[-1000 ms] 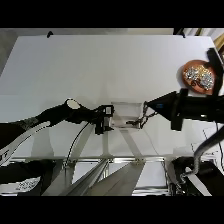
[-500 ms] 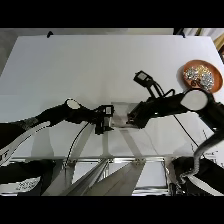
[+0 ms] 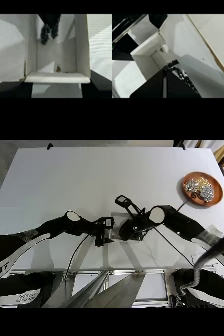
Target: Fold the box and place the chain.
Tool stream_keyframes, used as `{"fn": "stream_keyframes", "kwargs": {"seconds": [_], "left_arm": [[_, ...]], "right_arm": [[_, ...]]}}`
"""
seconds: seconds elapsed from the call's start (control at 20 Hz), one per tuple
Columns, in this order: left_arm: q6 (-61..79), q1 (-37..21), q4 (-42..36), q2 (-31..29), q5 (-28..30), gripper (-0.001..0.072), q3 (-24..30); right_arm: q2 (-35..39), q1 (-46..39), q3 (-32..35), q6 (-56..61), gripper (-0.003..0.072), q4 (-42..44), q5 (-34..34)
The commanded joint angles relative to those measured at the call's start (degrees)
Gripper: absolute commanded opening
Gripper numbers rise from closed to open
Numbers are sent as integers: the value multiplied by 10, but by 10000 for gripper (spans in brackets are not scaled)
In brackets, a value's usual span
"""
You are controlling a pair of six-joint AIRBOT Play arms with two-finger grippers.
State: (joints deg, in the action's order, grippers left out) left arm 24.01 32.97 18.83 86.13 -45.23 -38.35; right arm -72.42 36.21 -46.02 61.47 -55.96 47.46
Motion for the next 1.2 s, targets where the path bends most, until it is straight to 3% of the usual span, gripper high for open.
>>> {"fn": "stream_keyframes", "kwargs": {"seconds": [0.0,0.15,0.3,0.6,0.8,0.9,1.15], "left_arm": [[0,0,0,0,0,212,0],[0,0,0,0,0,212,0],[0,0,0,0,0,212,0],[0,0,0,0,0,212,0],[0,0,0,0,0,212,0],[0,0,0,0,0,212,0],[0,0,0,0,0,212,0]], "right_arm": [[-29,25,0,3,15,-2,-25],[-29,30,0,7,26,-1,-25],[-24,30,0,17,185,-2,-20],[88,-14,0,20,183,-43,15],[182,-111,0,72,185,-186,120],[196,-185,0,76,185,-194,146],[144,-325,0,78,185,-223,98]]}}
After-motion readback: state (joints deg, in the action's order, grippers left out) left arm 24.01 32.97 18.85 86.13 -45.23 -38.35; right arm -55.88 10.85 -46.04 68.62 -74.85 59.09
